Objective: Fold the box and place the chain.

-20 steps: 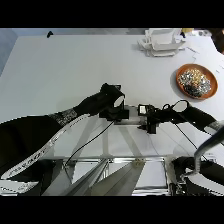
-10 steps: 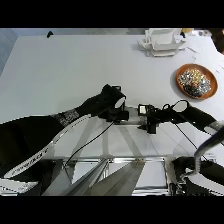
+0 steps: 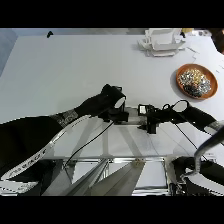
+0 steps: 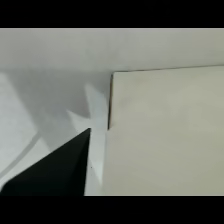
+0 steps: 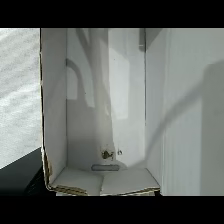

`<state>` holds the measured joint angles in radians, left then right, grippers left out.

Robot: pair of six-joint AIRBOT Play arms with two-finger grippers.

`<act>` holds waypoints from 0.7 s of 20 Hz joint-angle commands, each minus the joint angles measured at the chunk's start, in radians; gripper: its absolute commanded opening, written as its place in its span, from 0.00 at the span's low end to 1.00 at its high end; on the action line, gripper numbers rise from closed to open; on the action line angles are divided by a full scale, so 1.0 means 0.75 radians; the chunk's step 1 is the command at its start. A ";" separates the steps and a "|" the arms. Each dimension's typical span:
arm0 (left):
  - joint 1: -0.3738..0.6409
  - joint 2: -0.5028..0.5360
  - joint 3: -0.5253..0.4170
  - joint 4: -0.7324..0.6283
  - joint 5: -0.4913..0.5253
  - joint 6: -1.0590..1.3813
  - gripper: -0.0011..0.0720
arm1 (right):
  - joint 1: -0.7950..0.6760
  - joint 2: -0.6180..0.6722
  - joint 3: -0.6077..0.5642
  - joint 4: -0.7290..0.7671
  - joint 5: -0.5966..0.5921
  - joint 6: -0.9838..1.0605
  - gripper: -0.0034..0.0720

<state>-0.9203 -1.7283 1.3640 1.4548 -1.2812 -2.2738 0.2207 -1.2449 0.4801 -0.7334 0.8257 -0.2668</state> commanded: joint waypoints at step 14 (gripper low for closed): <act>0.419 0.682 -0.486 -0.315 -0.088 2.438 0.98 | -0.001 0.001 0.001 0.000 0.001 0.000 0.55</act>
<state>-0.6865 -1.3140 1.1576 1.3472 -1.4384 -1.1301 0.2207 -1.2449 0.4805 -0.7334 0.8261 -0.2672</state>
